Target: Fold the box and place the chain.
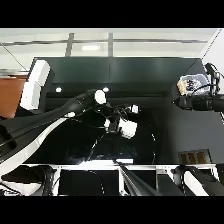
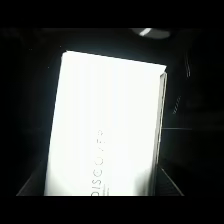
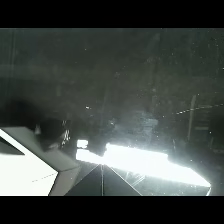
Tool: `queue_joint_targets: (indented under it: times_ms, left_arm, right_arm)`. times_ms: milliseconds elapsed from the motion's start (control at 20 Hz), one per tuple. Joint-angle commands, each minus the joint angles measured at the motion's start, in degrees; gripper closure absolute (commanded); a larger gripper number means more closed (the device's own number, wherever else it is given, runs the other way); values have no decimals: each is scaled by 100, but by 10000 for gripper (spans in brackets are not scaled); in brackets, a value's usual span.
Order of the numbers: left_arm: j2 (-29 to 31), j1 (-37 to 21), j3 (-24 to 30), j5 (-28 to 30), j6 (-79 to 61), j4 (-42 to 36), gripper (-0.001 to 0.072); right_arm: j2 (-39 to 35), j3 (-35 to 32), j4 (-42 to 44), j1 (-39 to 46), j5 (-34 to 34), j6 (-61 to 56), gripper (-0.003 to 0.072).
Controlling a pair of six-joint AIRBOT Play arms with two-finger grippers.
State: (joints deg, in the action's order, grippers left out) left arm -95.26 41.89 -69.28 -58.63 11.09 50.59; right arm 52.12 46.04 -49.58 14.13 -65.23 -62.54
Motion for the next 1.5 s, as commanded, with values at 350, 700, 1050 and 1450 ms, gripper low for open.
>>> queue_joint_targets:
  times_ms: [350,700,1050,1450]
  left_arm:
    - [496,-175,-11,-732,3014,1657,555]
    - [2033,-2264,826,-2181,6347,3523,554]
    - [4251,-5796,2614,-1119,6439,3713,542]
    - [3821,-8199,2629,-695,5084,2850,542]
  right_arm:
    - [-4,7,-17,7,-9,-2,671]
    - [-4,7,-22,7,-31,2,671]
    - [-4,7,-17,4,50,66,670]
    - [-4,-2,-17,4,96,68,670]
